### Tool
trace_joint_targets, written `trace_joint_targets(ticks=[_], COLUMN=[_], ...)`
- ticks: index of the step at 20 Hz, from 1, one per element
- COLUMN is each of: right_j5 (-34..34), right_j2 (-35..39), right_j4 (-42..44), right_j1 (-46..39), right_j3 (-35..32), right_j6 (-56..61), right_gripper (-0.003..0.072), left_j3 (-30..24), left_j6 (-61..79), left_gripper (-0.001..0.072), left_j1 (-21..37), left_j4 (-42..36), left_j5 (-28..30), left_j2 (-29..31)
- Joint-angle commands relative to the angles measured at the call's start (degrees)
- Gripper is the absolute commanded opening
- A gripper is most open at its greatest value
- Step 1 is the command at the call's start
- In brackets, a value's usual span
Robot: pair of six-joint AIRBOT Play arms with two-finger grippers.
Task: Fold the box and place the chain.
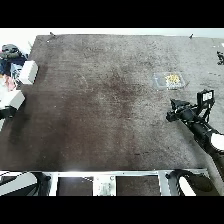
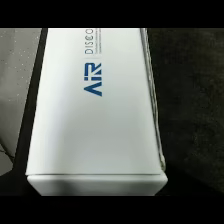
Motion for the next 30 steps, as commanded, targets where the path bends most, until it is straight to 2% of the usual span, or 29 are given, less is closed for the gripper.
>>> trace_joint_targets(ticks=[1,5,11,12,13,14,15,17,22,27,30], right_j5=[-0.2,-0.4,-0.4,-0.4,-0.4,-0.4,-0.4,-0.4,-0.4,-0.4,-0.4], right_j2=[0.1,0.1,0.1,0.1,0.1,0.1,0.1,0.1,0.1,0.1,0.1], right_j4=[-0.2,-0.2,-0.2,-0.2,-0.2,-0.2,-0.2,-0.2,-0.2,-0.2,-0.2], right_j1=[0.0,0.0,0.0,0.0,0.0,0.0,0.0,0.0,0.0,0.0,0.0], right_j3=[0.1,0.1,0.1,0.1,0.1,0.1,0.1,0.1,0.1,0.1,0.1], right_j6=[0.0,0.0,0.0,0.0,0.0,0.0,0.0,0.0,0.0,0.0,0.0], right_gripper=[0.0013,0.0013,0.0012,0.0013,0.0012,0.0013,0.0012,0.0013,0.0013,0.0013,0.0012], left_j3=[-0.6,-1.1,-1.6,-1.5,-1.5,-1.5,-1.5,-1.5,-1.0,-0.2,2.7], left_j6=[1.5,2.0,2.7,3.0,3.0,3.0,3.0,3.0,1.8,0.3,-0.5], left_gripper=[0.0011,0.0011,0.0015,0.0279,0.0615,0.0659,0.0661,0.072,0.072,0.072,0.0711], left_j1=[0.0,0.0,0.0,0.0,0.0,0.0,0.0,0.0,0.0,0.0,0.0], left_j4=[0.3,1.3,2.5,3.4,3.4,3.4,3.4,3.4,3.4,2.0,-0.9], left_j5=[0.0,3.1,1.5,1.6,2.0,2.2,2.2,1.9,0.9,-4.9,-8.4], left_j2=[-2.0,-2.8,-4.1,-4.1,-4.1,-4.1,-4.1,-4.0,1.0,6.7,10.2])
